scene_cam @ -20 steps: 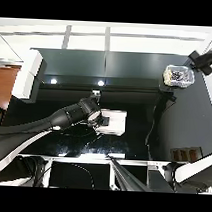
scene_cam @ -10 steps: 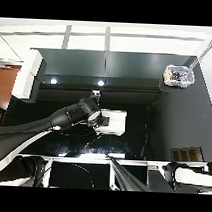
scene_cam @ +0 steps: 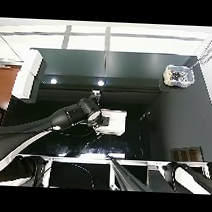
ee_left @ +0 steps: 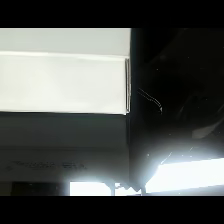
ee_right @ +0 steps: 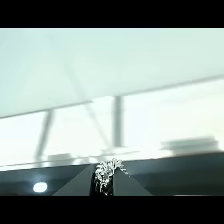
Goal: Fold the box and place the chain.
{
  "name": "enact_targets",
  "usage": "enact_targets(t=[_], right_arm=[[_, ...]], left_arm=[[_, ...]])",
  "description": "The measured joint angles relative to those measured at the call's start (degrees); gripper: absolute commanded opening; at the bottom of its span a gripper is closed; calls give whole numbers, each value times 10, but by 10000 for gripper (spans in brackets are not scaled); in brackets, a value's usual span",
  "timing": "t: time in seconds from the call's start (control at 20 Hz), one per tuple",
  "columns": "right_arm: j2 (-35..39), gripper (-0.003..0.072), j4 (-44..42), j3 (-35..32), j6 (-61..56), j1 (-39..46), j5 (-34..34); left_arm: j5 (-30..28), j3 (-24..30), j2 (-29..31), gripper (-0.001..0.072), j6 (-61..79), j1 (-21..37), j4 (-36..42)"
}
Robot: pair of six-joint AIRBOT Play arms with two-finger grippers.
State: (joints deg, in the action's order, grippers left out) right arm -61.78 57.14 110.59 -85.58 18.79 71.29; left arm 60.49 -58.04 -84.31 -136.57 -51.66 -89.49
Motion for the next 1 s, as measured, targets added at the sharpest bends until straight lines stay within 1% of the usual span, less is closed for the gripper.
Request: enact_targets(t=[0.1,0.25,0.45,0.55,0.65,0.8,1.0], right_arm=[[23,44,-17,0,3,-13,26],[51,44,-22,-16,6,-56,95],[79,44,-22,-96,10,-160,188],[85,44,-21,-148,10,-220,210],[88,44,-23,-204,10,-276,204],[89,44,-28,-293,10,-352,158],[88,44,-34,-379,8,-410,106]], left_arm=[[0,0,0,31,0,0,0],[0,0,0,31,0,1,-1],[0,0,0,31,0,1,-2],[0,0,0,31,0,1,-2],[0,0,0,31,0,1,-2],[0,0,0,31,0,1,-2],[0,0,0,32,0,1,-2]])
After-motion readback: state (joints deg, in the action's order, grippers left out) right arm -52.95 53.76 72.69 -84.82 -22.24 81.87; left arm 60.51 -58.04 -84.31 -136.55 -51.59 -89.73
